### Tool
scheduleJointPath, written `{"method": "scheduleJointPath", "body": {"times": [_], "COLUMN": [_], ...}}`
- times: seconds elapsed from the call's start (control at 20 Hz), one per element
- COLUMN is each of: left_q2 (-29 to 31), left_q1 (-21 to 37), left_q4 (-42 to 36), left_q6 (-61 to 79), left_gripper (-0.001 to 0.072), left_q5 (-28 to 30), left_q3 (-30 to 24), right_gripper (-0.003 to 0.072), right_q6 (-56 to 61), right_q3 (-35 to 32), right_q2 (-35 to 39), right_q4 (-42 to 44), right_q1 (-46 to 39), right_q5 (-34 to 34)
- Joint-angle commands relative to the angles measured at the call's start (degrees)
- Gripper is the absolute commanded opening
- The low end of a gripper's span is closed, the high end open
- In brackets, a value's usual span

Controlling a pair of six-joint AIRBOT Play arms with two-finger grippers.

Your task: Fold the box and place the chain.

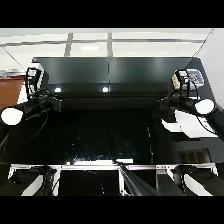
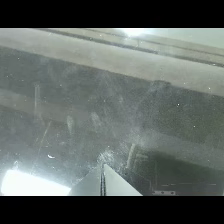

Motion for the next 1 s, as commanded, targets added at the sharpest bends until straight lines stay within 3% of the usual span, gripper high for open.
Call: {"method": "scheduleJointPath", "body": {"times": [0.0, 0.55, 0.8, 0.85, 0.9, 0.95], "left_q2": [0.02, 0.02, 0.02, -0.15, -0.33, -0.33], "left_q1": [-0.02, -0.02, -0.02, -0.13, -0.13, -0.13], "left_q4": [0.0, 0.0, 0.0, 0.0, -0.02, -0.07], "left_q6": [0.0, 0.0, 0.09, 0.07, 0.02, 0.0], "left_gripper": [0.0029, 0.0029, 0.0029, 0.0029, 0.0029, 0.0029], "left_q5": [0.02, 0.02, 0.57, 3.87, 7.91, 11.85], "left_q3": [-0.02, -0.02, -0.02, -0.02, -0.02, 0.02], "right_gripper": [0.0019, 0.0019, 0.002, 0.0024, 0.0206, 0.0596], "right_q6": [0.02, 0.11, 0.13, 0.15, 0.2, 0.2], "right_q3": [-0.02, -0.02, -0.02, -0.02, -0.02, -0.02], "right_q2": [0.0, 0.0, 0.0, -0.11, -0.11, -0.11], "right_q4": [0.02, 0.15, 13.42, 14.71, 14.86, 14.84], "right_q1": [0.04, 0.07, 0.09, 0.11, 0.09, 0.04], "right_q5": [0.02, 0.0, -0.26, -1.68, -3.8, -5.25]}}
